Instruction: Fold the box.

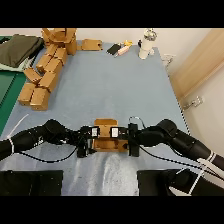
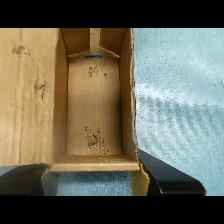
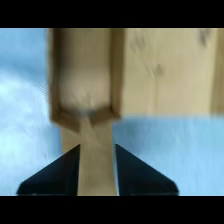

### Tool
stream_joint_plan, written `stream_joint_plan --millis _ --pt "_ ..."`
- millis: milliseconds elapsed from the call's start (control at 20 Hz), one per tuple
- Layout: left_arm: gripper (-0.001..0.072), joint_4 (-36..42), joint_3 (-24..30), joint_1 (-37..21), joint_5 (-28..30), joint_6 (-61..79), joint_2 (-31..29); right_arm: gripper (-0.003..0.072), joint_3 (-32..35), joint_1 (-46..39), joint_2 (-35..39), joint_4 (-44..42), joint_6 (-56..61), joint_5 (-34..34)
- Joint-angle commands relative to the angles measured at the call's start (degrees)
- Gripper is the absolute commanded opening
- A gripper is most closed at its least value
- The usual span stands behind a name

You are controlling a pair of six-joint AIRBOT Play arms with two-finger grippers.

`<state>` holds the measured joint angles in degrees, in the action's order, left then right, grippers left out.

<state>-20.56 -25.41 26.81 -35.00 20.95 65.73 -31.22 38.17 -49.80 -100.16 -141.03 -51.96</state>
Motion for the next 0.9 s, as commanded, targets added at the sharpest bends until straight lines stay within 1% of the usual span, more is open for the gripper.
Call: stream_joint_plan --millis 0,50,100,150,200,250,300,350,450,600,700,850 --pt "0.0516 -0.1 0.0 0.0 0.0 0.0 0.0 0.0218 -3.6 0.0 5.3 24.0 35.1 -11.3" --pt "0.0517 -0.1 0.0 0.0 0.0 0.0 0.0 0.0085 -4.4 0.0 6.9 31.0 48.6 -14.9" --pt "0.0517 -0.1 0.0 0.0 0.0 0.0 0.0 0.0004 -4.4 -0.6 8.1 36.3 58.8 -18.2" --pt "0.0517 -0.1 0.0 0.0 0.0 0.0 0.0 0.0003 -4.2 -2.6 8.6 37.5 64.8 -21.9" --pt "0.0516 -0.1 0.0 0.0 0.0 0.0 0.0 0.0003 -3.8 -5.5 8.7 34.9 66.2 -23.8" --pt "0.0517 -0.1 0.0 0.0 0.0 0.0 0.0 0.0003 -2.8 -9.4 8.4 29.7 66.1 -23.9" --pt "0.0516 -0.1 0.0 0.0 0.0 0.0 0.0 0.0003 -1.4 -12.9 8.1 24.6 66.0 -22.6" --pt "0.0517 -0.1 0.0 0.0 0.0 0.0 0.0 0.0003 0.2 -16.0 7.7 18.5 64.0 -19.7" --pt "0.0516 0.0 0.0 0.0 0.0 0.0 0.0 0.0003 3.0 -19.1 7.3 6.7 57.9 -13.0" --pt "0.0517 -0.1 0.0 0.0 0.0 0.0 0.0 0.0003 7.5 -19.3 5.9 -2.6 53.2 -4.8" --pt "0.0516 -0.1 0.0 0.0 0.0 0.0 0.0 0.0003 9.4 -19.3 4.9 -8.5 49.9 -2.8" --pt "0.0517 0.0 0.0 0.0 0.0 0.0 0.0 0.0003 10.8 -19.1 4.5 -15.4 46.1 -2.4"
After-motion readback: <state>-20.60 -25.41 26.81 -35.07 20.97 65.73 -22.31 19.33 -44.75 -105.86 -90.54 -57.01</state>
